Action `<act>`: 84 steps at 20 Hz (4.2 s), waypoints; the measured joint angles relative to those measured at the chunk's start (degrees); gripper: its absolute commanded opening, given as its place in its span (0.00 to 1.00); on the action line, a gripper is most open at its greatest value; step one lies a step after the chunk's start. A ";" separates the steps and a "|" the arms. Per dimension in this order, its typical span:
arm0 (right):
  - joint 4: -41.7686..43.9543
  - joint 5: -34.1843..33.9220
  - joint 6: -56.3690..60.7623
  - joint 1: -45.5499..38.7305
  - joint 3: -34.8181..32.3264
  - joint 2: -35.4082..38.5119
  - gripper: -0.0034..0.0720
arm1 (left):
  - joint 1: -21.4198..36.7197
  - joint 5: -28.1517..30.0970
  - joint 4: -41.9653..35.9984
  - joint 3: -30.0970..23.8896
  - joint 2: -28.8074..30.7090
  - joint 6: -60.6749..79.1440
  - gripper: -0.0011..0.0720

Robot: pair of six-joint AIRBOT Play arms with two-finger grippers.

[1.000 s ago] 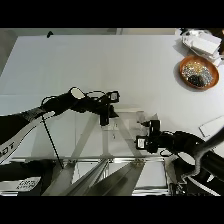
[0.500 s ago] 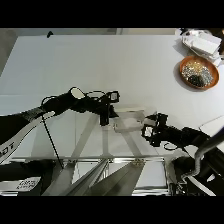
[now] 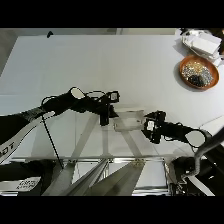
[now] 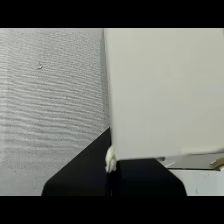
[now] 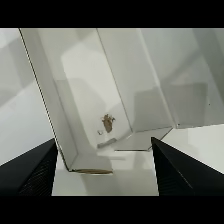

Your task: Fold the box and place the chain.

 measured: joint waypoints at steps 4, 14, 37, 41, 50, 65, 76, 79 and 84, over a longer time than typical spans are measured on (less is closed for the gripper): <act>2.45 0.26 -3.65 -2.78 0.85 -1.40 0.95 | 0.00 0.02 0.00 0.00 0.00 0.00 0.03; 5.03 5.55 -8.22 -6.03 4.26 -6.21 0.98 | 0.00 0.02 0.00 0.00 0.00 0.00 0.03; 7.06 11.10 -14.80 -9.75 11.78 -20.59 0.98 | 0.00 0.02 -0.02 0.02 0.00 0.00 0.03; 9.81 12.28 -17.94 -9.79 11.93 -22.38 0.97 | 0.00 -0.07 0.02 0.02 0.00 0.04 0.03; 11.52 15.56 -19.47 -9.84 12.00 -25.27 0.89 | 0.02 -0.15 0.07 0.02 0.02 0.04 0.03; 14.12 12.59 -23.45 -9.79 12.02 -30.16 0.56 | 0.00 0.02 -0.07 0.02 0.04 0.04 0.03; 14.01 11.74 -23.50 -9.77 12.02 -30.45 0.57 | 0.02 0.07 -0.04 0.04 0.04 0.02 0.03; 13.97 11.69 -23.47 -9.75 12.02 -30.45 0.57 | 0.02 0.04 -0.02 0.04 0.04 0.02 0.03; 13.97 11.63 -23.47 -9.75 12.02 -30.45 0.57 | 0.02 0.00 -0.02 0.04 0.04 0.02 0.03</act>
